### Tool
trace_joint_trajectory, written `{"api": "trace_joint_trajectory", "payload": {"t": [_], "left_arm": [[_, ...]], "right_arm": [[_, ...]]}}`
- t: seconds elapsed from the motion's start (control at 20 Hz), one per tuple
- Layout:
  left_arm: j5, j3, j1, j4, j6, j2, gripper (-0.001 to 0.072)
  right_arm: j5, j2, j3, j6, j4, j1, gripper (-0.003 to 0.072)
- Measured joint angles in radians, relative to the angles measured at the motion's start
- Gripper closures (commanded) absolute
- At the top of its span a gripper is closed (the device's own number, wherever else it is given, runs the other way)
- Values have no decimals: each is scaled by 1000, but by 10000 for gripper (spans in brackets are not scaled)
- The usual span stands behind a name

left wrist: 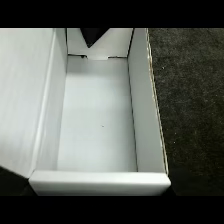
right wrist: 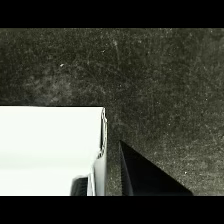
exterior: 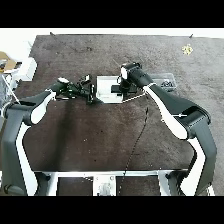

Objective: Fold the box and place the chain.

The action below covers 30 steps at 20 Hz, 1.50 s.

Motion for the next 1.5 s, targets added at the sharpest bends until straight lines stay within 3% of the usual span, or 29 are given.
{"api": "trace_joint_trajectory", "payload": {"t": [0.2, 0.3, 0.45, 0.5, 0.65, 0.7, 0.75, 0.8, 0.85, 1.15, 1.5], "left_arm": [[-1, 0, 0, 0, 0, 0, 364], [-1, 0, 0, 0, 0, 0, 364], [-1, 0, 0, 0, 0, 0, 364], [-1, 0, 0, 0, 0, 0, 364], [-2, 0, 0, 0, 0, 0, 364], [-2, 0, 0, 0, 0, 0, 364], [-2, 0, 0, 0, 0, 0, 364], [-2, 0, 0, 1, 0, 0, 364], [-3, 0, 0, 1, 0, 0, 364], [-4, 0, 0, 2, 1, 0, 364], [-3, 0, 0, 2, 0, 0, 364]], "right_arm": [[-20, -4, 0, 10, -4, 2, 490], [-28, -11, -1, 12, 1, 4, 590], [-28, -18, -2, 15, -6, 9, 616], [-26, -20, -2, 18, -20, 13, 678], [-19, -23, -2, 27, -39, 19, 678], [-18, -23, -2, 30, -44, 21, 647], [-17, -23, -2, 32, -46, 21, 556], [-16, -25, -3, 33, -51, 21, 371], [-11, -26, -3, 34, -61, 21, 342], [-8, -3, -2, 14, -34, 23, 340], [49, 111, 35, -118, -23, 16, 342]]}}
